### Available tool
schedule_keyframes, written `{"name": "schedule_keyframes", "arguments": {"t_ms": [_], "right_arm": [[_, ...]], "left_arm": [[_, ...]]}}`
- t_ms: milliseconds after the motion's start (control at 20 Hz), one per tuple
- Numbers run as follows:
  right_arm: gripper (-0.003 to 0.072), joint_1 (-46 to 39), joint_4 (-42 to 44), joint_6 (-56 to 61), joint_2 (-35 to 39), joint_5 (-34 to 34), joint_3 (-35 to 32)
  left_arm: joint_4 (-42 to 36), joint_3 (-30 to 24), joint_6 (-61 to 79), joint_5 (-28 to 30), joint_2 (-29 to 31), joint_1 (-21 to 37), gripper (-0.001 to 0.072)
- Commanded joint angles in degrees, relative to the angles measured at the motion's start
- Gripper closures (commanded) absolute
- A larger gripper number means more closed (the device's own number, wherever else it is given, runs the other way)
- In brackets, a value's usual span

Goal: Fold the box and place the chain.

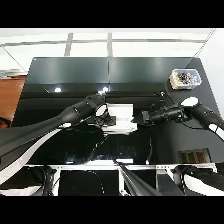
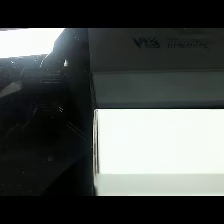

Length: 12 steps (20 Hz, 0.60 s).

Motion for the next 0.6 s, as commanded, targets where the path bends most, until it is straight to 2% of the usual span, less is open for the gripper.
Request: {"name": "schedule_keyframes", "arguments": {"t_ms": [0,150,300,350,550], "right_arm": [[0.0135,1.8,0.2,1.5,0.0,0.2,1.1],[0.0144,4.0,-2.9,5.6,0.0,-2.6,2.3],[0.0159,7.4,-9.5,13.2,0.0,-5.2,4.4],[0.0301,8.6,-10.4,13.6,0.0,-5.9,5.2],[0.0317,12.9,-13.4,18.6,0.0,-10.5,7.3]], "left_arm": [[0.0,0.0,0.0,0.0,0.0,0.0,0.0678],[0.0,0.0,0.0,0.0,0.0,0.0,0.0678],[0.0,0.0,0.0,0.0,0.0,0.0,0.0678],[0.0,0.0,0.0,0.0,0.0,0.0,0.0678],[0.0,0.0,0.0,0.0,0.0,0.0,0.0678]]}}
